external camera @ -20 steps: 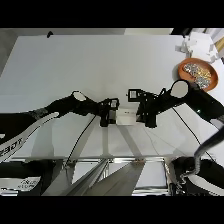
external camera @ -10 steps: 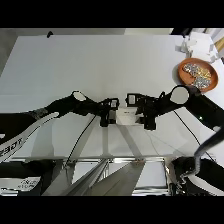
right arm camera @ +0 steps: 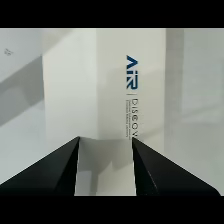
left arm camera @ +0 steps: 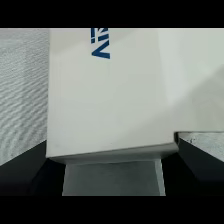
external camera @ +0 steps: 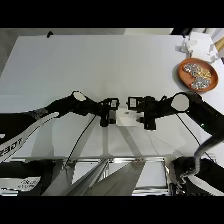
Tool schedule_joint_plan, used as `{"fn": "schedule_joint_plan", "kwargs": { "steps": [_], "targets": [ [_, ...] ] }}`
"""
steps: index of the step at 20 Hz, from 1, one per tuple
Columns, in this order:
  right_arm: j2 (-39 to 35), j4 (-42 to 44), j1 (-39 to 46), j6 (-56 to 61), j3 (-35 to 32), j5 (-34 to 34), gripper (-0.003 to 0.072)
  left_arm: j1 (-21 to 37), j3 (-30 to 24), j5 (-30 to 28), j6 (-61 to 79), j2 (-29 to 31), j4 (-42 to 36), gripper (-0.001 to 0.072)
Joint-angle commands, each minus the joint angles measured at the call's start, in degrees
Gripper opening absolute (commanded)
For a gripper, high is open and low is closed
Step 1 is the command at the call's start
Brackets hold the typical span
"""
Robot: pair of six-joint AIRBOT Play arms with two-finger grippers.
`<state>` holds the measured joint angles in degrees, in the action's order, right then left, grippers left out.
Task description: Fold the box and place the chain.
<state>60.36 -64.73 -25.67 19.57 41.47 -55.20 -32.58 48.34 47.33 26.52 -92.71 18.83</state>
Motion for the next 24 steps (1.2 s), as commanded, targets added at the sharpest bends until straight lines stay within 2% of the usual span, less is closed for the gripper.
{"fn": "schedule_joint_plan", "kwargs": {
  "steps": [1,2,8,12,15,24],
  "targets": [
    [-0.9,-1.4,0.0,0.1,-0.1,1.7,0.0322,0.0,0.0,0.0,0.0,0.0,0.0,0.0072],
    [-1.2,-1.4,0.0,0.1,-0.1,1.7,0.0293,0.0,0.0,0.0,0.0,0.0,0.0,0.0072],
    [-2.1,4.7,-2.5,-3.0,-0.2,-0.9,0.0303,0.0,0.0,0.0,0.0,0.0,0.0,0.0072],
    [-1.8,-0.2,-6.7,-2.7,-0.2,1.7,0.031,0.0,0.0,0.0,0.0,0.0,0.0,0.0072],
    [-1.5,-4.3,-6.9,0.3,-0.2,4.3,0.0421,0.0,0.0,0.0,0.0,0.0,0.0,0.0072],
    [-1.5,-5.4,-10.0,0.0,-1.7,5.1,0.0422,0.0,0.0,0.0,0.0,0.0,0.0,0.0072]
  ]
}}
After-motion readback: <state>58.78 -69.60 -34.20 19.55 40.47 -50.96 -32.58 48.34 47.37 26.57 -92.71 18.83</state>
